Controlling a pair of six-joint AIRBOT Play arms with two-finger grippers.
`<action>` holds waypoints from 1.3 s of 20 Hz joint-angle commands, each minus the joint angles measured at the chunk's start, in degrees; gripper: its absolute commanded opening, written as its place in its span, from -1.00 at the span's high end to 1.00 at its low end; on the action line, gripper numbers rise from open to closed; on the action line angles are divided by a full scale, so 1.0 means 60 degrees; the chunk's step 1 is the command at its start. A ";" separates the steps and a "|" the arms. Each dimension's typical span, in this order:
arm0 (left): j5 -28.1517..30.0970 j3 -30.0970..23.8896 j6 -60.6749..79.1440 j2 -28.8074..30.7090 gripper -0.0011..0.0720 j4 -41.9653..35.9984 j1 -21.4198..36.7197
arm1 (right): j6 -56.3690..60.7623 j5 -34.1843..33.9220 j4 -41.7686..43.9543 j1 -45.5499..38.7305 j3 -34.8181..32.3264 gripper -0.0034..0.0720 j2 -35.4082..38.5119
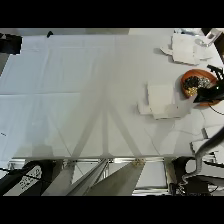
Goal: Fold the box and place the chain.
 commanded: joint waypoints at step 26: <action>0.0004 0.0004 0.0000 0.0007 -0.94 0.0004 -0.0004 | -0.3424 -1.0134 0.6896 0.7071 -0.3683 0.89 0.1326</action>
